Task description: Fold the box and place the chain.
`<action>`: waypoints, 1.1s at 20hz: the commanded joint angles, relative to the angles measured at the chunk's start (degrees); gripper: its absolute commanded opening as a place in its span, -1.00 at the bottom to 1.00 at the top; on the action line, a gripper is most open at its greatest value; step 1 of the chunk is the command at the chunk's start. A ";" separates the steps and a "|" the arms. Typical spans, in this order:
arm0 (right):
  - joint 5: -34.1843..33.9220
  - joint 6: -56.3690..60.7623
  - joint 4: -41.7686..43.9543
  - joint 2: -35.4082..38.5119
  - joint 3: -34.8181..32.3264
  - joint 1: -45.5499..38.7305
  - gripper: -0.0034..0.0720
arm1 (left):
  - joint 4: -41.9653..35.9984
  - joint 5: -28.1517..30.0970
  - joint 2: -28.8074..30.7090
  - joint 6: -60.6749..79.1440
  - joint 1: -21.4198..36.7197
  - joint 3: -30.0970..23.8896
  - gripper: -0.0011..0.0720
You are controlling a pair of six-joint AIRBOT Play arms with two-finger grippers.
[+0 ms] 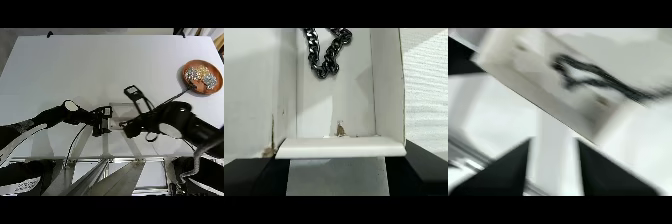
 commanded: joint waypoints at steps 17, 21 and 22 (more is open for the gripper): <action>-10.56 -15.85 -1.18 -13.14 -0.17 -54.21 -0.15 | 0.00 -0.02 0.02 0.00 0.04 0.00 -0.28; -15.63 -17.51 2.40 -19.39 -0.17 -54.21 -0.18 | 0.00 0.00 0.02 0.00 0.04 0.00 -0.28; -16.28 -17.46 2.38 -20.83 -0.17 -54.21 -0.19 | 0.02 0.00 0.02 0.00 0.04 0.00 -0.28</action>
